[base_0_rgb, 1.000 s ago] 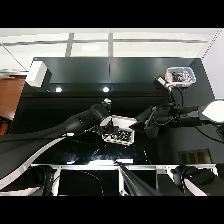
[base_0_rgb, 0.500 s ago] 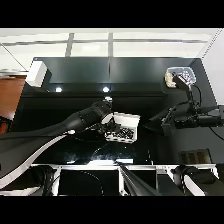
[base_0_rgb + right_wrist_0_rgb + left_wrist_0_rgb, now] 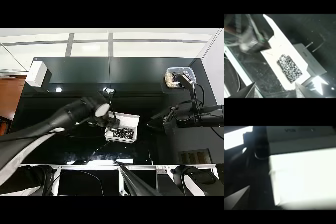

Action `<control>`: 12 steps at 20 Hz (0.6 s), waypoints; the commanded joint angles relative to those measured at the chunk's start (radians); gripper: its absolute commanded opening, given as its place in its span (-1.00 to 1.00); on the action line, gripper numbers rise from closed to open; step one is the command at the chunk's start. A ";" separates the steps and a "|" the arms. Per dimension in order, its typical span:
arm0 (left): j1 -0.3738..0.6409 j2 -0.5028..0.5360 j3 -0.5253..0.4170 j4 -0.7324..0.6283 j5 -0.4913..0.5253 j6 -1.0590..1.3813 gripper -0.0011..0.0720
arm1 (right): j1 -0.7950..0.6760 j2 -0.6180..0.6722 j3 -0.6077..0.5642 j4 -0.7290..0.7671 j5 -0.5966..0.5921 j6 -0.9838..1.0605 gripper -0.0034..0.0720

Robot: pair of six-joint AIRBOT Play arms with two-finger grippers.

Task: Fold the box and place the chain.

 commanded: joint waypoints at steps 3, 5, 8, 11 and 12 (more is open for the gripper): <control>0.198 0.228 -0.048 -0.080 -0.149 0.375 0.97 | -0.001 0.000 0.000 -0.017 -0.038 0.012 0.54; 0.369 0.316 -0.140 -0.217 -0.095 0.455 0.97 | -0.001 0.000 0.000 -0.059 -0.041 0.036 0.54; 0.655 0.383 -0.322 -0.750 -0.029 0.908 0.97 | 0.000 0.000 0.000 -0.120 -0.050 0.072 0.54; 0.784 0.366 -0.472 -1.067 -0.103 1.398 0.97 | 0.000 0.000 0.000 -0.122 -0.054 0.080 0.54; 0.781 0.363 -0.508 -1.051 -0.076 1.513 0.98 | 0.000 0.000 0.000 -0.122 -0.054 0.083 0.54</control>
